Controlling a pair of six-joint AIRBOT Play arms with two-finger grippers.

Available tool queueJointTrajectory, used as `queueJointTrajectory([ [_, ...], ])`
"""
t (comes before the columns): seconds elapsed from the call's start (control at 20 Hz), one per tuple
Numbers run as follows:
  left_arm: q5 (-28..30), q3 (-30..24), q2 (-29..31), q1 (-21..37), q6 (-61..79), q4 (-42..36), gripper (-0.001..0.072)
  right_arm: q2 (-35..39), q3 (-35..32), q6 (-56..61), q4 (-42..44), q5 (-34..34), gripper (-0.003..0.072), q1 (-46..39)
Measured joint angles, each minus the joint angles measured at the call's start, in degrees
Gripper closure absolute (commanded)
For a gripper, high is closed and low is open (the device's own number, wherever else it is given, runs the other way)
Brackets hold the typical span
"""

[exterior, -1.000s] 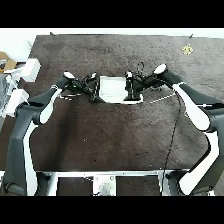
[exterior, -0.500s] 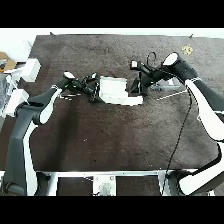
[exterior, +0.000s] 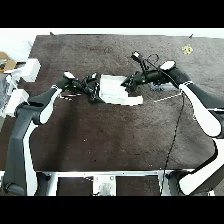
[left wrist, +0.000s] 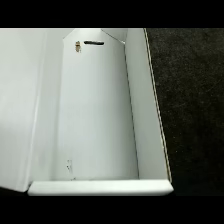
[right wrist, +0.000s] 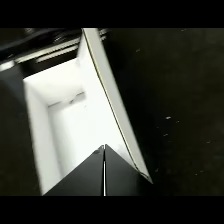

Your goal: Fold the box and place the chain.

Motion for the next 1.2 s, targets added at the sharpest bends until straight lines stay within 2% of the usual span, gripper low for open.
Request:
queueJointTrajectory([
  [0.2,0.02,0.0,0.0,0.0,0.0,-0.02,0.0302,-2.86,-0.17,0.28,2.73,-6.69,0.068,0.0],
  [0.35,0.07,0.0,0.0,0.0,-0.02,-0.04,0.0302,-4.7,-0.17,0.37,3.43,-9.07,0.068,-0.13],
  [0.9,0.15,-0.02,-0.02,0.02,-0.02,-0.09,0.0302,-7.26,-0.2,-1.16,2.49,-7.39,0.0679,-0.15],
  [1.2,0.17,-0.02,-0.02,0.02,0.22,-0.07,0.0302,-2.34,-0.24,-1.62,0.0,-5.99,0.068,-0.2],
])
